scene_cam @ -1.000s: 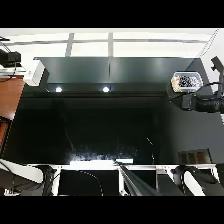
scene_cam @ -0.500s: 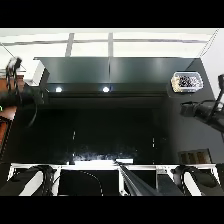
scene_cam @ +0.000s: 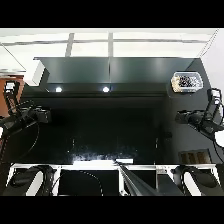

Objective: Fold the box and place the chain.

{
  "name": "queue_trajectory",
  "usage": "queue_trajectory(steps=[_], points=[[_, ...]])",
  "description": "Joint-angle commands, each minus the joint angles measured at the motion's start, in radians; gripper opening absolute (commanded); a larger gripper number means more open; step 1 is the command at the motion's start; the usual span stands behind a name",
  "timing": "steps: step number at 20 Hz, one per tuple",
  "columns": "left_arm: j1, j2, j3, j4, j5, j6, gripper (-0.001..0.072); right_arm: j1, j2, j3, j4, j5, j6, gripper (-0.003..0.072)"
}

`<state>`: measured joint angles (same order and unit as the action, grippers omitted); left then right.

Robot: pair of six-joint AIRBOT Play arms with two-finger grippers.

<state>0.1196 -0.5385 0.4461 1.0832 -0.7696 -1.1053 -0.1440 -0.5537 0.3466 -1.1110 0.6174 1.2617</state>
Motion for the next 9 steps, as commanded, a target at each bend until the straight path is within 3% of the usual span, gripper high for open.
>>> queue_trajectory(steps=[1, 9], points=[[-0.001, 0.014, -0.01, -0.001, 0.007, 0.001, 0.0029, 0.001, 0.001, -0.006, -0.001, -0.009, 0.001, 0.0019], [-0.001, 0.014, -0.01, -0.003, 0.007, 0.002, 0.0029, 0.001, 0.001, -0.006, -0.001, -0.009, 0.001, 0.0019]])
